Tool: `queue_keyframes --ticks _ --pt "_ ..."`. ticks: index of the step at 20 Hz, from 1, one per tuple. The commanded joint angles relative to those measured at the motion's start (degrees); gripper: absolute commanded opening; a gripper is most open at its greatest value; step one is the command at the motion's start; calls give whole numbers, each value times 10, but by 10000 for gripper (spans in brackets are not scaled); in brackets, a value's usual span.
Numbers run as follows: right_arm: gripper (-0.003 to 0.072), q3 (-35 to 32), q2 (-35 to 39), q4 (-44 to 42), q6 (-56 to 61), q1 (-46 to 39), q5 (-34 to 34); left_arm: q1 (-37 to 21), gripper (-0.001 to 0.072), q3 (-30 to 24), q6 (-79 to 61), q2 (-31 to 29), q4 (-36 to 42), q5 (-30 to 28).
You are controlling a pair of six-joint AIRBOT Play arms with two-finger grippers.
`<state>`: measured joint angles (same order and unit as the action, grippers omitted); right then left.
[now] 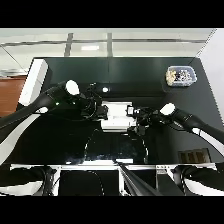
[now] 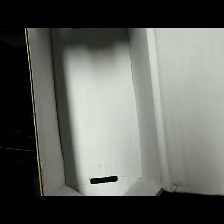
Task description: Fold the box and place the chain.
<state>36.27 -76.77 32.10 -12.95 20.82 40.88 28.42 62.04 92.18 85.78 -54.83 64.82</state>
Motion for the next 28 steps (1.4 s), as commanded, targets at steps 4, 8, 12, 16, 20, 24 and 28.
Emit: queue_keyframes --ticks 4,8,12,16,20,24,28 --pt "102 0 0 -1 1 0 0 30 387 8 87 0 -80 2" --pt "102 0 0 -1 1 0 0 51 387 8 154 0 -153 -6" --pt "102 0 0 -1 1 0 0 71 387 12 215 8 -214 -9" --pt "102 0 0 -1 1 0 0 89 386 39 275 26 -248 9" --pt "102 0 0 -1 1 0 0 139 386 101 318 71 -290 45" --pt "102 0 0 -1 1 0 0 154 368 113 347 85 -296 46" --pt "102 0 0 -1 1 0 0 151 347 113 347 85 -296 63"
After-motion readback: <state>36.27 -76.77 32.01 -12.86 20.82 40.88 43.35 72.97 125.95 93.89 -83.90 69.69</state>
